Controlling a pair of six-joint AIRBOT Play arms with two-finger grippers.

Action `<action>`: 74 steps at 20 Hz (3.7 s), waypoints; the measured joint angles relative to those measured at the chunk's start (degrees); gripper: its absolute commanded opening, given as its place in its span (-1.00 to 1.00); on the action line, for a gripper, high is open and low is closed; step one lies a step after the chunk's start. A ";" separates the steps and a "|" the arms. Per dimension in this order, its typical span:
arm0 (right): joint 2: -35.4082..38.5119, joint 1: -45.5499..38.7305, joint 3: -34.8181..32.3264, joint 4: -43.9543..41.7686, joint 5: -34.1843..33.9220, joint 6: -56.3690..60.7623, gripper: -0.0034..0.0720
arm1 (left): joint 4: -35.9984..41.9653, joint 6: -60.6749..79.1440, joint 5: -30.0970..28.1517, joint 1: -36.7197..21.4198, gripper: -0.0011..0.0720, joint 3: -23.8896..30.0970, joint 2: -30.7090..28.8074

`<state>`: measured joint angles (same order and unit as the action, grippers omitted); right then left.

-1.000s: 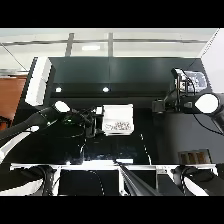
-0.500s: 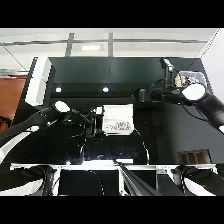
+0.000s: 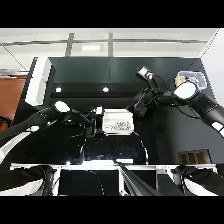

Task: Fold the box and place the chain.

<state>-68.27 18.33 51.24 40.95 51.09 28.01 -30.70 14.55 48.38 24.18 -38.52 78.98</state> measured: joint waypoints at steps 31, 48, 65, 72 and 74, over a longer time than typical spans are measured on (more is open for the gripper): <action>-0.11 4.31 -3.50 2.51 9.22 -8.57 -0.22 | 0.00 -0.02 0.00 0.00 0.31 0.00 0.00; -0.09 4.96 -4.33 2.58 8.15 -8.57 0.67 | 0.00 0.02 0.00 0.00 0.31 0.00 0.00; -0.07 7.02 -4.33 5.55 3.23 -10.71 0.19 | 0.02 -0.04 0.00 0.00 0.31 0.00 0.00; -0.07 7.06 -4.31 5.62 4.07 -10.71 -0.13 | -0.02 0.07 0.00 0.00 0.31 0.00 0.00; -0.07 7.06 -4.33 5.62 4.13 -10.71 -0.13 | -0.02 0.07 0.00 0.00 0.31 0.00 0.00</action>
<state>-68.34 25.39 46.92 46.57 55.22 17.30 -30.72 14.61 48.38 24.18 -38.52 78.98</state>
